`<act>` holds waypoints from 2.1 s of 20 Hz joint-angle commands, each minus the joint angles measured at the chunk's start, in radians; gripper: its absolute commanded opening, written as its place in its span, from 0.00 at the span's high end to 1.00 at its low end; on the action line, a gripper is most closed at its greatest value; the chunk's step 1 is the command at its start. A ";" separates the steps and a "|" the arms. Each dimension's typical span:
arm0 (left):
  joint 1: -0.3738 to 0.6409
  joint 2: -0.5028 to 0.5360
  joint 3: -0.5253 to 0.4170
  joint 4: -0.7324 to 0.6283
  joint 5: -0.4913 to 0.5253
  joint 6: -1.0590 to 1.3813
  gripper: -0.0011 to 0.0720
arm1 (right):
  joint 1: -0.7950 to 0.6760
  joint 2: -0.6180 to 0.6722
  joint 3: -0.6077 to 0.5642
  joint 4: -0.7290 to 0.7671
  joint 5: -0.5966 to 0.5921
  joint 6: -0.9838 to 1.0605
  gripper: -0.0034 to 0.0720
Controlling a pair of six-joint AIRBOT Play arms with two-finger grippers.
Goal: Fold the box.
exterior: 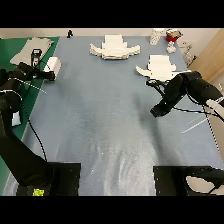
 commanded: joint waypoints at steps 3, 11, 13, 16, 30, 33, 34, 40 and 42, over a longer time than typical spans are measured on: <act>0.016 0.105 0.001 0.062 -0.076 -0.002 0.02 | 0.000 0.000 0.001 0.000 0.000 0.000 0.95; 0.035 0.346 0.006 0.029 -0.366 -0.028 0.03 | 0.000 0.000 0.001 0.000 0.000 0.000 0.95; 0.035 0.374 0.006 -0.045 -0.434 -0.056 0.04 | 0.000 0.000 0.001 0.000 0.000 0.000 0.95; 0.034 0.405 0.006 -0.130 -0.589 -0.097 0.97 | 0.000 0.000 0.001 0.000 0.000 0.000 0.95; -0.551 1.130 -0.820 0.002 -0.525 -0.558 0.97 | 0.000 0.000 0.001 0.000 0.000 0.000 0.95; -0.720 1.158 -0.996 0.001 -0.377 -0.666 0.97 | 0.000 0.000 0.001 0.000 0.000 0.000 0.95; -0.775 1.148 -1.039 0.001 -0.314 -0.701 0.97 | 0.000 0.000 0.001 0.000 0.000 0.000 0.95; -0.931 1.016 -1.085 -0.010 -0.106 -0.731 0.97 | 0.000 0.000 0.001 0.000 0.000 0.000 0.95; -0.931 0.998 -1.085 -0.011 -0.103 -0.731 0.97 | 0.000 0.000 0.001 0.000 0.000 0.000 0.95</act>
